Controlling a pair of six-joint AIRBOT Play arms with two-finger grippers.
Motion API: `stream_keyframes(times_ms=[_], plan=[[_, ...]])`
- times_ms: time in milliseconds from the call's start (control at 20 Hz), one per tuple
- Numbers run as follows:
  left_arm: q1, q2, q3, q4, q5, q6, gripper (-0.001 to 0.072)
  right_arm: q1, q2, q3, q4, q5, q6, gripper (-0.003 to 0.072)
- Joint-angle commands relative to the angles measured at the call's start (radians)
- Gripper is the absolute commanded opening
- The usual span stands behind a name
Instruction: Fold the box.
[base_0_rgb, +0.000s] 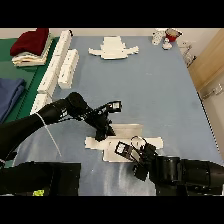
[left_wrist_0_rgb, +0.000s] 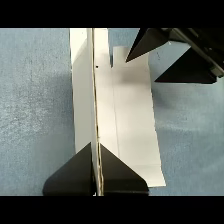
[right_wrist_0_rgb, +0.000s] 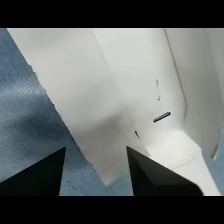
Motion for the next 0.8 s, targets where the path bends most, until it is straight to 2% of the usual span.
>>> stream_keyframes(times_ms=[0,100,150,200,300,400,550,750], plan=[[0.000,0.000,0.001,0.000,0.000,0.000,0.0012,0.000,-0.002,0.001,0.013,0.002,-0.016,0.0597],[0.000,0.000,0.001,0.000,0.000,0.000,0.0012,0.000,-0.005,0.000,-0.024,0.002,-0.009,0.0597],[0.000,0.000,0.001,0.000,0.000,0.000,0.0012,0.000,-0.010,0.000,-0.060,0.002,0.020,0.0630],[0.000,0.000,0.001,0.000,0.000,0.000,0.0012,0.000,-0.017,0.000,-0.107,0.001,0.062,0.0717],[0.000,0.000,0.001,0.000,0.000,0.000,0.0012,-0.004,-0.026,0.001,-0.165,0.002,0.121,0.0717],[0.000,0.000,0.001,0.000,0.000,0.000,0.0012,-0.004,-0.018,0.014,-0.161,-0.006,0.157,0.0717],[0.000,0.000,0.001,0.000,0.000,0.000,0.0012,-0.004,0.028,0.035,-0.163,-0.047,0.226,0.0717],[0.000,0.000,0.001,0.000,0.000,0.000,0.0012,-0.004,0.085,0.036,-0.247,-0.109,0.319,0.0717]])
